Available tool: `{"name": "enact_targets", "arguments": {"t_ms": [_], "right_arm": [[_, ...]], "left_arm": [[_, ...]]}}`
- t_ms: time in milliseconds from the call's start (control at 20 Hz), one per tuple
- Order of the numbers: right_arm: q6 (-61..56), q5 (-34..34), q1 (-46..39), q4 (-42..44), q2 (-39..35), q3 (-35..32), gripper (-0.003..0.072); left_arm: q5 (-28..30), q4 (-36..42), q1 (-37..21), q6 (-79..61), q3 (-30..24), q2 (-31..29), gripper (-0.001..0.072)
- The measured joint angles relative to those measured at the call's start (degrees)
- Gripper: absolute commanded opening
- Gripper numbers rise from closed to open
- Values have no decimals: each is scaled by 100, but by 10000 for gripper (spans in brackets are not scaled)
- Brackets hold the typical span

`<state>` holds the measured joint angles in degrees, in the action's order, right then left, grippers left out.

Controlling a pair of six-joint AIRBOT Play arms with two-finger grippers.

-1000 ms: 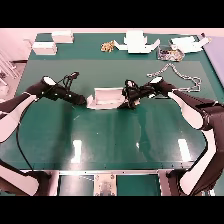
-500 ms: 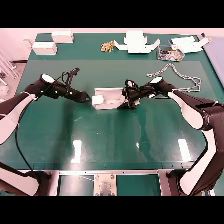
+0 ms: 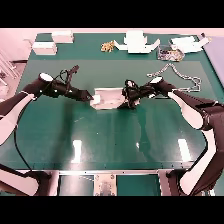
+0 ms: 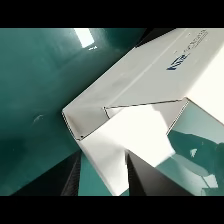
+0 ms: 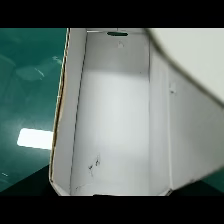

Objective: Fold the box and place the chain.

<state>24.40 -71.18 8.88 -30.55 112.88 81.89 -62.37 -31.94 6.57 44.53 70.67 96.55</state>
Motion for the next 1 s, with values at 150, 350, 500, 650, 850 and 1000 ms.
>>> {"name": "enact_targets", "arguments": {"t_ms": [150, 350, 500, 650, 850, 1000], "right_arm": [[0, -2, 0, 0, 0, 0, 567], [2, 0, 0, 0, 0, 0, 567], [0, 0, 0, 0, 0, 0, 566], [2, -2, 0, 0, 2, 0, 566], [0, 0, 0, 0, 0, 0, 567], [0, 0, 0, 0, 0, 0, 567]], "left_arm": [[107, 2, 96, 9, 0, -15, 357], [216, 15, 229, 160, 0, -20, 356], [254, 28, 306, 407, 0, -33, 357], [369, -192, 431, 949, 15, -98, 357], [501, -935, 688, 2114, 227, -155, 357], [531, -1528, 859, 2914, 457, -166, 357]]}}
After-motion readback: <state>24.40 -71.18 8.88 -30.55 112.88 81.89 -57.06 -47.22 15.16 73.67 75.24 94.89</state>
